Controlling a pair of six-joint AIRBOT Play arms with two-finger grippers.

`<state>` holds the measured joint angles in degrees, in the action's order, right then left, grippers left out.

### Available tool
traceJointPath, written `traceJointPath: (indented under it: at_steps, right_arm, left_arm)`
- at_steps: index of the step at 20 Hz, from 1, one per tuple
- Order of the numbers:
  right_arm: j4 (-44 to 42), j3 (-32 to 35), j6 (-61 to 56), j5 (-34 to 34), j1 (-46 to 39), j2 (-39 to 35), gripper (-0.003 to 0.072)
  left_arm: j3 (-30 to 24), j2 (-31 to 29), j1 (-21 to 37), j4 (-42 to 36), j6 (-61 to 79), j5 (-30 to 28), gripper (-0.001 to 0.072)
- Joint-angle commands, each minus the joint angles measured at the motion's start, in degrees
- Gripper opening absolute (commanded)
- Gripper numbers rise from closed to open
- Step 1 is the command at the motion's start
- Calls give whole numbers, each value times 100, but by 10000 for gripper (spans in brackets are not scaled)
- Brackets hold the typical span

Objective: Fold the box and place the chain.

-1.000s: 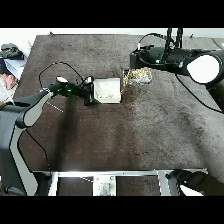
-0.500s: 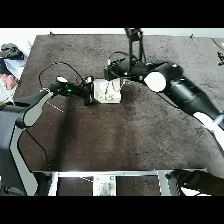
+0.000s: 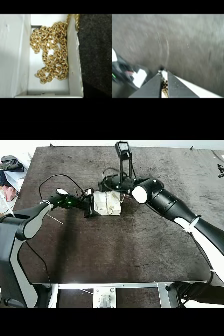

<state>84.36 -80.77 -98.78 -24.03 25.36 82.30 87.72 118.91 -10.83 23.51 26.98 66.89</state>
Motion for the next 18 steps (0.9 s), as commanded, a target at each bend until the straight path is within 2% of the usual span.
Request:
traceJointPath:
  at_steps: [1, 5, 8, 10, 14, 15, 16, 17, 18]
  right_arm:
    - [96, -476, 20, -44, -4, -214, -14]
    - [157, -702, 129, -170, -9, -234, -14]
    - [142, -699, 125, -802, 2, -61, -15]
    - [136, -570, 122, -973, 46, 59, -15]
    - [118, -66, 9, -881, 57, 321, -13]
    - [111, 33, 7, -859, 15, 431, 98]
    - [118, 103, 15, -855, -39, 562, 285]
    - [144, 140, 17, -855, -122, 673, 242]
    - [136, 144, 15, -866, -240, 758, 233]
  left_arm:
    - [0, -2, 0, 0, 2, -4, 345]
    - [0, -2, 0, 0, 2, -4, 345]
    - [0, -2, 0, 0, 2, -4, 345]
    - [0, -2, 0, 0, 2, -4, 345]
    - [0, -2, 0, 0, 2, -4, 345]
    - [0, -2, 0, 0, 2, -4, 345]
    - [0, -2, 0, 0, 2, -4, 345]
    - [0, -2, 0, 0, 2, -4, 345]
    - [0, -2, 0, 0, 2, -4, 345]
